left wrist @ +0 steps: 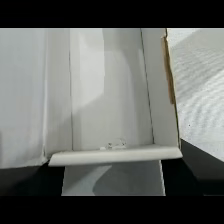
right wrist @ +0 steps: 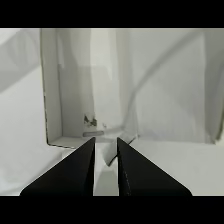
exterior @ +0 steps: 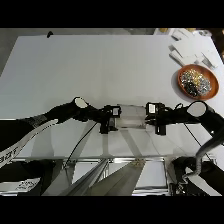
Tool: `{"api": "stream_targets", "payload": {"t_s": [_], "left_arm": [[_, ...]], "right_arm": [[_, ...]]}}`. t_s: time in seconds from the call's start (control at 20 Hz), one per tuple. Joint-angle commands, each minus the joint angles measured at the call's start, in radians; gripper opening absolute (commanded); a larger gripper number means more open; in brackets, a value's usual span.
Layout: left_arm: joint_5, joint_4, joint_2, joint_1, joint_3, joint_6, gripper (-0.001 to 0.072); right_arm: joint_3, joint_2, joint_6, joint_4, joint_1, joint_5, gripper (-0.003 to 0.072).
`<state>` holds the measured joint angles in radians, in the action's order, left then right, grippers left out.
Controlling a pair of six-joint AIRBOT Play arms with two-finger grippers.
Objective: Fold the box and place the chain.
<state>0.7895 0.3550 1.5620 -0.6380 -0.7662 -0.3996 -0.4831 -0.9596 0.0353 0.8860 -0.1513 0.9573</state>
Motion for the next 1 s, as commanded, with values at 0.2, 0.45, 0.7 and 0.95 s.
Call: {"api": "stream_targets", "payload": {"t_s": [0.2,0.45,0.7,0.95], "left_arm": [[0.000,0.000,-0.001,0.000,0.000,0.000,0.0089],[0.000,0.000,-0.001,0.000,0.000,0.000,0.0089],[0.000,0.000,-0.001,0.000,0.000,0.000,0.0089],[0.000,0.000,-0.001,0.000,0.000,0.000,0.0089]], "right_arm": [[0.028,-0.003,0.037,-0.011,0.052,0.000,0.0159],[0.065,-0.003,0.071,-0.011,0.051,-0.001,0.0159],[0.065,0.029,0.148,-0.103,0.052,-0.008,0.0196],[0.058,0.045,0.179,-0.106,0.051,-0.016,0.0326]]}}
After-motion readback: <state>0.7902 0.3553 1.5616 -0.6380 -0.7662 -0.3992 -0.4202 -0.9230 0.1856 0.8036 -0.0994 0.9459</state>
